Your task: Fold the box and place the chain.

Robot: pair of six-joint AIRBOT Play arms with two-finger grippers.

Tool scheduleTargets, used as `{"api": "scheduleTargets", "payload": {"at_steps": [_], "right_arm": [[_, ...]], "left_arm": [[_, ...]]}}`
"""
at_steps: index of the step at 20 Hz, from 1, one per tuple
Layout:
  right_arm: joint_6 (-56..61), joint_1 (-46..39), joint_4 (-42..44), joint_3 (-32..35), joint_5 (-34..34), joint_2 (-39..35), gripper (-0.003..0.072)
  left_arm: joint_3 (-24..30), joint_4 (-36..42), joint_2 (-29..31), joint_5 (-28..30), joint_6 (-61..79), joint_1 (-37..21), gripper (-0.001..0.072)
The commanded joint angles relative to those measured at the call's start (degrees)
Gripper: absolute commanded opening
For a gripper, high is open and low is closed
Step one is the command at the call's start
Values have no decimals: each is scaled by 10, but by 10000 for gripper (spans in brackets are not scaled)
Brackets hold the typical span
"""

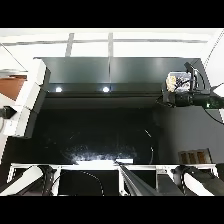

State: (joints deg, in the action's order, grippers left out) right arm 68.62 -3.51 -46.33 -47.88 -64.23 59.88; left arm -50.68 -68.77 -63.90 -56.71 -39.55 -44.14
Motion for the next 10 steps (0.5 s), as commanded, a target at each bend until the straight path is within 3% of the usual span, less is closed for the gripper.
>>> {"api": "scheduleTargets", "payload": {"at_steps": [1, 2, 4, 6, 7, 10], "right_arm": [[1, 0, 1, -19, 2, 0, 33], [2, 0, -4, -45, 1, 0, 38], [2, 1, -16, -123, -20, 0, 38], [5, 9, -70, -210, -55, -21, 38], [29, 19, -143, -234, -34, -52, 37], [125, 26, -376, -190, 64, -185, 38]], "left_arm": [[-71, 25, 60, -36, -102, 15, 711], [-94, 67, 76, -36, -120, 34, 687], [-139, 141, 92, -58, -108, 103, 28], [-178, 108, 96, -80, -113, 216, 27], [-187, 68, 102, -76, -173, 280, 26], [-138, -15, 153, -7, -294, 439, 26]]}}
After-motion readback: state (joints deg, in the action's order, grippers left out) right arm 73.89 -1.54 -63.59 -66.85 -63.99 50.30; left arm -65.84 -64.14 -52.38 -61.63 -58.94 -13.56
